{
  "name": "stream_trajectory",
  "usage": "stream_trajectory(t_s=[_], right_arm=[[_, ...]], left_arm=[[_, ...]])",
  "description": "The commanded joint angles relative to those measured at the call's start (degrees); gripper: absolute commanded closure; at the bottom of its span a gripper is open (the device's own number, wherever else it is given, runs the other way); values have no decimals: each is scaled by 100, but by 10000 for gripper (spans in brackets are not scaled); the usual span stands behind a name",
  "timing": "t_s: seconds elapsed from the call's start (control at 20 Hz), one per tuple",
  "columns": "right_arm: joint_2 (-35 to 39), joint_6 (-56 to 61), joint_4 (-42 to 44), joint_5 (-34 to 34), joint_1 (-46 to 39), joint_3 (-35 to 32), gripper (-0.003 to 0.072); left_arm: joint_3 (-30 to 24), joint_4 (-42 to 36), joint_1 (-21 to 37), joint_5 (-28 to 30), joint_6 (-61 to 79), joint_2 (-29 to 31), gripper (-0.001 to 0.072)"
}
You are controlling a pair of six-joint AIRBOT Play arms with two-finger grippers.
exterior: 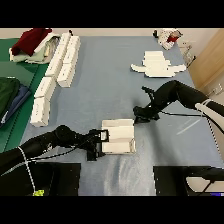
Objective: Fold the box.
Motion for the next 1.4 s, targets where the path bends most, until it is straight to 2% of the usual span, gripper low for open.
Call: stream_trajectory(t_s=[0.0,0.35,0.55,0.75,1.0,1.35], right_arm=[[-682,-1888,1884,-981,-251,334,682],[-822,-2465,1626,-1838,341,350,682],[-444,-2457,966,-1679,887,144,681],[330,-2459,535,-780,1172,-267,682],[1530,-2990,520,787,1475,-1202,681],[3119,-3720,398,3101,2780,-2452,681]], left_arm=[[4,0,-2,0,0,0,237],[2,0,-2,0,2,0,237],[2,0,-2,0,2,0,237],[2,0,-2,0,0,0,237],[2,0,-2,0,2,0,237],[2,0,-2,0,2,0,237]])
